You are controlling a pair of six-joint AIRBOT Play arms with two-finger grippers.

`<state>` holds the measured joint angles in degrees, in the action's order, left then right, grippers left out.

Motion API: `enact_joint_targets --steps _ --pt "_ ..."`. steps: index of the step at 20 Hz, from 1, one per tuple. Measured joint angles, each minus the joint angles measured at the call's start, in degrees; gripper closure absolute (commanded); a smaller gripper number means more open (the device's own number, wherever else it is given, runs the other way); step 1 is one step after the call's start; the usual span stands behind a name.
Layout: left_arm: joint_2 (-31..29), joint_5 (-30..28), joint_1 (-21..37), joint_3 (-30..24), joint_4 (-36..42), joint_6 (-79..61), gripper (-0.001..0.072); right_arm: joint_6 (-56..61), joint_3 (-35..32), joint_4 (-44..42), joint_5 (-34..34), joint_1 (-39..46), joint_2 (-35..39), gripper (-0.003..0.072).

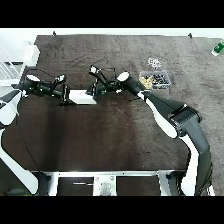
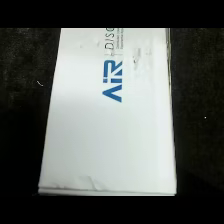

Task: Fold the box and place the chain.

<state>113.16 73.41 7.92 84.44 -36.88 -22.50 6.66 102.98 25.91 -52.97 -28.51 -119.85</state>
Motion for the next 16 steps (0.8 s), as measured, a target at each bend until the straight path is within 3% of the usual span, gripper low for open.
enact_joint_targets --steps 16 --pt "0.1 0.1 0.0 0.0 0.0 0.1 0.0182 -1.3 -3.5 4.9 -2.3 0.4 2.1 0.0681"
